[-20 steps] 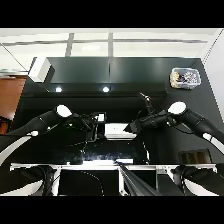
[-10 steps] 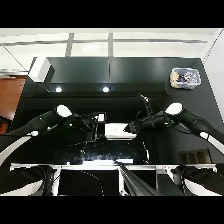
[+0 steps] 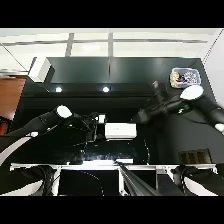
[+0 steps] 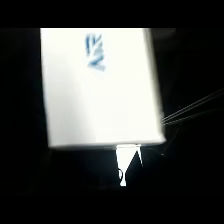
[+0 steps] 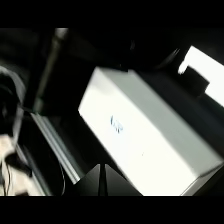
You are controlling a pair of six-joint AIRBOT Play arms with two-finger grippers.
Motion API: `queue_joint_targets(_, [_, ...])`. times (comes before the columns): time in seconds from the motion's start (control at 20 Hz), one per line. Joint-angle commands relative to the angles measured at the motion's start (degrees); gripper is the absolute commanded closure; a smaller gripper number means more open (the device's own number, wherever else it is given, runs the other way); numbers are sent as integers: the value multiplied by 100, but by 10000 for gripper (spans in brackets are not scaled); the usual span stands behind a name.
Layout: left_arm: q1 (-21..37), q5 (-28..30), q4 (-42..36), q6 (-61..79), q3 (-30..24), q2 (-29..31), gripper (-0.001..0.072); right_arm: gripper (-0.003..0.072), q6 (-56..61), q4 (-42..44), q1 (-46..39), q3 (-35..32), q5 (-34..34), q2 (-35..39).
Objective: Fold the box and place the chain.
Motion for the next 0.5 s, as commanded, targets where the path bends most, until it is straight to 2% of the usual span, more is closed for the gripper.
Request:
queue_joint_targets(0.0, [13, -52, -55, -402, 9, 271, 3, 645, 173, 44, -713, 433, 468, 625])
queue_joint_targets(0.15, [42, -179, 531, -1331, 9, 841, 1, 645, 229, 13, -1311, 433, 647, 955])
queue_joint_targets(0.3, [68, -649, 817, -2273, 11, 1488, 1, 645, 229, -50, -1641, 431, 647, 1049])
queue_joint_targets(0.45, [-94, -800, 817, -3211, 127, 1615, 1, 646, 227, -236, -1659, 431, 411, 1049])
